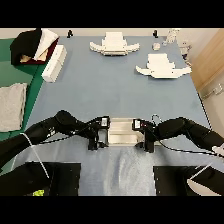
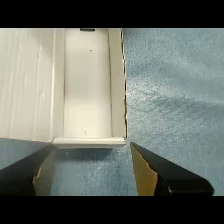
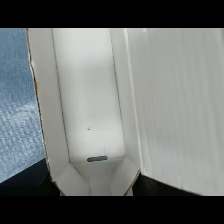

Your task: Fold the box.

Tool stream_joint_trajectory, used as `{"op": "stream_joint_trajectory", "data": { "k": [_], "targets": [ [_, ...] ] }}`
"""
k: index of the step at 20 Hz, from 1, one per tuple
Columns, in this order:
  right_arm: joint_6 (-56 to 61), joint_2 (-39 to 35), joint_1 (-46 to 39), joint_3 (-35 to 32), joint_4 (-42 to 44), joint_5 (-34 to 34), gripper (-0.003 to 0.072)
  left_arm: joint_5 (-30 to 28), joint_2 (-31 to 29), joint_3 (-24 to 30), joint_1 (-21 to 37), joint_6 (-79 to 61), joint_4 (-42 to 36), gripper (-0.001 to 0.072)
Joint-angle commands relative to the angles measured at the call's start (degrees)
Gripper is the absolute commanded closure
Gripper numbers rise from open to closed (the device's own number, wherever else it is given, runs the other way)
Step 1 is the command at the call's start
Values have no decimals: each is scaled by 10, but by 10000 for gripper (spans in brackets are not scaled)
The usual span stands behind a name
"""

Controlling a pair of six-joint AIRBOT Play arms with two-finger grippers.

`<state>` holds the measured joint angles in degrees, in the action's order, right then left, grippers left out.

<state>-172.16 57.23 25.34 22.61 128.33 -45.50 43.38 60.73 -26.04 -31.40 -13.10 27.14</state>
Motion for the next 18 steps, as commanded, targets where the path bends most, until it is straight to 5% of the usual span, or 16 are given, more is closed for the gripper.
{"op": "stream_joint_trajectory", "data": {
  "k": [1,18],
  "targets": [
    [0,0,0,0,0,0,177,-27,9,1,-15,-5,-19,17],
    [0,0,0,0,0,0,177,-74,57,-1,-43,-27,-19,18]
  ]
}}
